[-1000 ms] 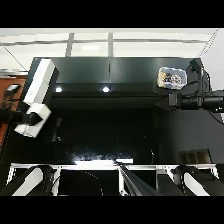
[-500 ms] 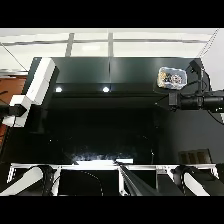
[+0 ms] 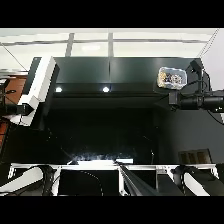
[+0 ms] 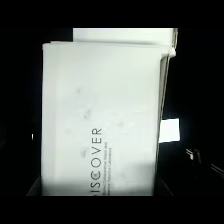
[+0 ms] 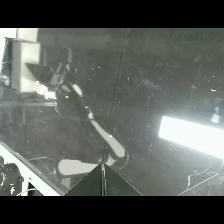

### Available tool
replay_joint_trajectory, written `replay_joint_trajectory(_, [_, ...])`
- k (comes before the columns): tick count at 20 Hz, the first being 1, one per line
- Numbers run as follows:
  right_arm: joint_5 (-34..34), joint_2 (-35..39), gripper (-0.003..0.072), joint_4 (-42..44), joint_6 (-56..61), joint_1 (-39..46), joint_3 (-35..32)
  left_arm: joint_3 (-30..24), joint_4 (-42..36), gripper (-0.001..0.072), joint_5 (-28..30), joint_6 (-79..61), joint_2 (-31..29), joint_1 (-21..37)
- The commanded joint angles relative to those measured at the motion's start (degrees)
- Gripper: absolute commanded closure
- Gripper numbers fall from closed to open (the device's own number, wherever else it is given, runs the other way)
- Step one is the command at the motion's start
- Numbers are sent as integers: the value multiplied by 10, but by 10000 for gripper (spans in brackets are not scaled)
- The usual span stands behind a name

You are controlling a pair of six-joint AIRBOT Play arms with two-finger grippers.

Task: Fold the box and place the chain.

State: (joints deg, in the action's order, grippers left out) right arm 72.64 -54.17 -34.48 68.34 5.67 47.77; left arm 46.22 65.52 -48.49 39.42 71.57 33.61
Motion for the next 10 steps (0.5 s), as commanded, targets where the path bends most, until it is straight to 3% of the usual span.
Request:
replay_joint_trajectory(1, [-9,0,669,-1,1,0,0,0,-9,419,7,-3,5,-9])
replay_joint_trajectory(2, [-10,0,668,-1,0,0,0,-1,-8,409,21,-3,5,-11])
replay_joint_trajectory(4, [-10,0,668,0,1,0,0,0,-6,0,54,3,5,-11])
replay_joint_trajectory(6, [-7,0,668,1,1,0,0,15,4,-3,34,17,-9,-10])
replay_joint_trajectory(10, [-16,0,669,40,-1,-2,0,83,-4,-1,-67,122,-66,-25])
